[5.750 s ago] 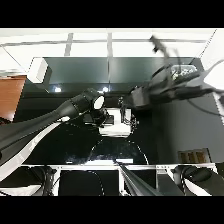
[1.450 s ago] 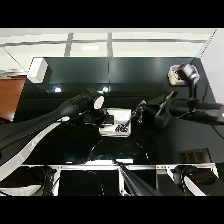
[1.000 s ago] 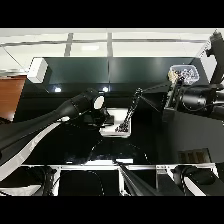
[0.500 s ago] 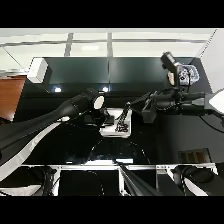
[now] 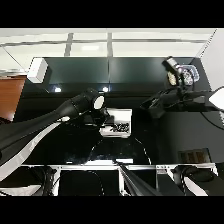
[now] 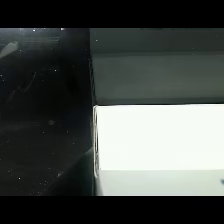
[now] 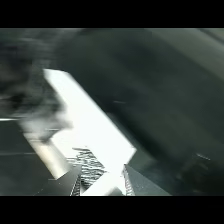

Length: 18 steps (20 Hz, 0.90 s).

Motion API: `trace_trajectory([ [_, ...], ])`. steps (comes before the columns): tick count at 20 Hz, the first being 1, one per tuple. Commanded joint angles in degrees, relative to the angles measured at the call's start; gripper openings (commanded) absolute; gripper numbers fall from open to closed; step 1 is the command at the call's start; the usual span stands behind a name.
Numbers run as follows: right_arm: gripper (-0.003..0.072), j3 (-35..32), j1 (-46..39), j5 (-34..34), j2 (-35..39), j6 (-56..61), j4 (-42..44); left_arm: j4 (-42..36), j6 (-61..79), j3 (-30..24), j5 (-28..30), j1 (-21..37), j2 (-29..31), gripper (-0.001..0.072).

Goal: Fold the box and place the chain.

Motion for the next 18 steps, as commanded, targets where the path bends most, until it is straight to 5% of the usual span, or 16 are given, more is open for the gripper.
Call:
trace_trajectory([
  [1,0.0314,0.0,-6.7,0.6,0.0,0.4,-4.1,0.2,0.0,0.0,0.0,0.2,0.0,0.0026],
  [8,0.0314,0.0,-8.1,7.9,0.0,0.3,-6.0,6.5,-7.2,1.9,0.7,0.0,0.1,0.0025],
  [15,0.0314,0.0,-8.1,6.5,0.0,0.4,-5.8,6.7,-8.2,1.9,4.0,0.1,0.0,0.0032],
  [16,0.0314,0.0,-8.1,6.4,0.0,0.4,-5.7,6.3,-8.2,1.9,5.0,0.1,0.0,0.014],
  [18,0.0314,0.0,-8.1,6.5,0.0,0.4,-5.6,5.8,-7.5,3.1,4.3,0.5,0.2,0.0629],
])
